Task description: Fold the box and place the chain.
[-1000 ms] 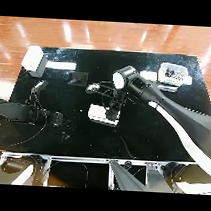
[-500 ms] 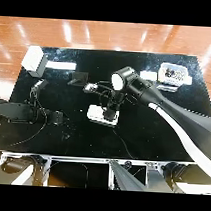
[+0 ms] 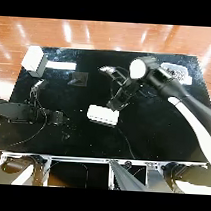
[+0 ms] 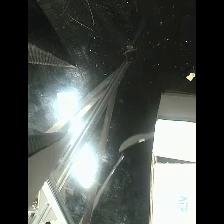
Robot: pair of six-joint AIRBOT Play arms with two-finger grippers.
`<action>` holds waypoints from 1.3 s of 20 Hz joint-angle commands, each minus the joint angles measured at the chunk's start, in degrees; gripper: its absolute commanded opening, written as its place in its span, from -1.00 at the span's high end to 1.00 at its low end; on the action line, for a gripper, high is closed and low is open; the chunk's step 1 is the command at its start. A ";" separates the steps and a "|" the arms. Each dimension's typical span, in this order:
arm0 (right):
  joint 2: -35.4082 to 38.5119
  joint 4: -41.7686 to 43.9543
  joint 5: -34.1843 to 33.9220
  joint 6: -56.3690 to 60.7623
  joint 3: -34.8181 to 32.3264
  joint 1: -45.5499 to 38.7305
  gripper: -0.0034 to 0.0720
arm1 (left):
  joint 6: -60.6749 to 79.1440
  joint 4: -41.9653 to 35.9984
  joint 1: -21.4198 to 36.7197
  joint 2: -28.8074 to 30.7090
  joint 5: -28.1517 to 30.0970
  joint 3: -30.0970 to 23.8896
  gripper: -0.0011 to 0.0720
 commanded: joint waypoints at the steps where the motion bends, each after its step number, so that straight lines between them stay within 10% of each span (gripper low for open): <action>1: 6.45 12.63 -13.84 7.93 -8.61 -5.51 0.84 | 0.04 0.02 -0.02 -0.04 0.11 -0.02 -0.42; 8: 13.68 30.03 -31.58 11.19 -28.48 -2.49 0.84 | 0.04 0.04 -0.02 -0.04 -0.13 -0.02 -0.42; 15: 3.96 43.32 -36.06 4.63 -28.74 5.49 0.83 | 0.02 0.04 -3.21 -0.04 -1.64 -0.02 -0.42; 26: 3.82 41.20 -35.89 3.74 -28.52 3.65 0.84 | 0.02 0.04 -4.98 -0.07 -4.09 -0.02 -0.42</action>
